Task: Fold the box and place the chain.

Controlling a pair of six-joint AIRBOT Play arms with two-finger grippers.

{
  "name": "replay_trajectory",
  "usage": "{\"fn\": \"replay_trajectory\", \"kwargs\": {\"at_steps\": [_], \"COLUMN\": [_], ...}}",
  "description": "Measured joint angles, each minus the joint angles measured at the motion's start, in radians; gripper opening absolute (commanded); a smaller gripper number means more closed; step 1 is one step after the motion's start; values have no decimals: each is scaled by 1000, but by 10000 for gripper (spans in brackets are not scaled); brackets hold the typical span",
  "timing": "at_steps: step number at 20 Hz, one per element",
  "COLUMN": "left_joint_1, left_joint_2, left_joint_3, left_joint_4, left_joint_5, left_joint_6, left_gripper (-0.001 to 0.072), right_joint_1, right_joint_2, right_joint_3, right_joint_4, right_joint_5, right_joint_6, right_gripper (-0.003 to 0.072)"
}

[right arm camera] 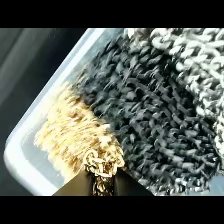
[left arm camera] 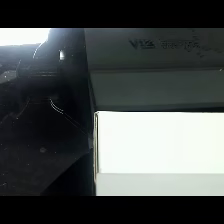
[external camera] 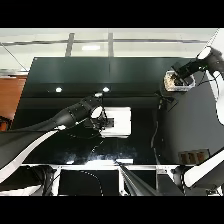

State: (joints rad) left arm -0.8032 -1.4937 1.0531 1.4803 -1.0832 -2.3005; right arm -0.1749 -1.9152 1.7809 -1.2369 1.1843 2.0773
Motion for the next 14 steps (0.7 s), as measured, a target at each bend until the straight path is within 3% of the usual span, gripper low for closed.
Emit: {"fn": "replay_trajectory", "kwargs": {"at_steps": [8,14], "left_joint_1": [0,0], "left_joint_2": [0,0], "left_joint_3": [0,0], "left_joint_4": [0,0], "left_joint_5": [0,0], "left_joint_6": [0,0], "left_gripper": [26,26], "right_joint_1": [-13,-23], "right_joint_2": [340,557], "right_joint_3": [8,127], "right_joint_4": [30,143], "right_joint_5": [34,61], "right_joint_6": [-362,-476], "right_gripper": [9,9]}}
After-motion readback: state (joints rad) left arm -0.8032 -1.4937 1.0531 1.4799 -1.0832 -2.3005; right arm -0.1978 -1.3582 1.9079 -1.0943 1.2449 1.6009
